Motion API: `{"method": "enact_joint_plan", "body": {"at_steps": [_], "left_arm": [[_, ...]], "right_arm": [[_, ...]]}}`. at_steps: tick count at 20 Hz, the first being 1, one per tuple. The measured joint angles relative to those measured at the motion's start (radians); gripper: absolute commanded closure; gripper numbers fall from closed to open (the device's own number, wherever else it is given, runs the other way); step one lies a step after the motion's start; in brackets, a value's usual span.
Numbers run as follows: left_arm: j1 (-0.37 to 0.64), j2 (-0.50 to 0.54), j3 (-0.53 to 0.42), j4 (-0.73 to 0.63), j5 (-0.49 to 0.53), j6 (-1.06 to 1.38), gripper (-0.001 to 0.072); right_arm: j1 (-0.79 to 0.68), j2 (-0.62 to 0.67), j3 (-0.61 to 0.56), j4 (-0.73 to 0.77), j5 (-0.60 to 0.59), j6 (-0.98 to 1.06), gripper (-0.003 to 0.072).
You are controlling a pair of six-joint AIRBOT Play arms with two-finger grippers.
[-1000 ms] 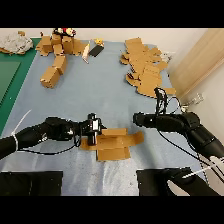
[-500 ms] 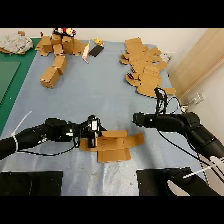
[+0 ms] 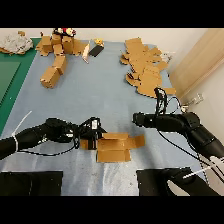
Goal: Fold the box.
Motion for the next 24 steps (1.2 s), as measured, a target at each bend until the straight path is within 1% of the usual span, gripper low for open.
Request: {"method": "enact_joint_plan", "body": {"at_steps": [1, 2, 3, 7, 9, 11, 15, 17, 20, 22, 24], "left_arm": [[0.0, 0.0, 0.0, 0.001, -0.001, -0.011, 0.0696], [0.0, 0.0, 0.0, 0.001, -0.002, -0.019, 0.0696], [0.0, 0.0, 0.0, 0.001, -0.003, -0.026, 0.0696], [0.0, 0.0, 0.0, 0.001, -0.003, -0.042, 0.0695], [0.0, 0.0, 0.0, 0.001, -0.003, -0.043, 0.0696], [0.0, 0.0, 0.0, 0.001, -0.003, -0.045, 0.0696], [0.0, 0.0, 0.0, 0.0, -0.003, -0.046, 0.0696], [0.0, 0.0, 0.0, 0.0, -0.003, -0.047, 0.0695], [0.0, 0.0, 0.0, 0.0, -0.003, -0.047, 0.0696], [0.0, 0.0, 0.0, 0.0, -0.003, -0.047, 0.0696], [0.0, 0.0, 0.0, 0.0, -0.003, -0.047, 0.0695]], "right_arm": [[0.0, 0.0, 0.0, 0.0, 0.0, 0.0, 0.047], [0.0, 0.0, 0.0, 0.0, 0.0, 0.0, 0.0555], [0.0, 0.0, 0.0, 0.0, -0.001, -0.001, 0.0683], [0.0, 0.0, 0.0, 0.0, -0.021, -0.001, 0.0683], [0.0, 0.001, 0.001, 0.002, -0.054, -0.001, 0.0683], [0.0, 0.011, 0.006, 0.011, -0.126, 0.003, 0.0683], [0.001, 0.076, 0.031, 0.021, -0.354, 0.057, 0.0682], [0.002, 0.132, 0.038, 0.022, -0.401, 0.053, 0.0683], [0.004, 0.22, 0.042, 0.05, -0.442, -0.023, 0.0683], [0.011, 0.258, 0.04, 0.104, -0.513, -0.109, 0.0683], [0.048, 0.294, 0.027, 0.138, -0.582, -0.22, 0.0683]]}}
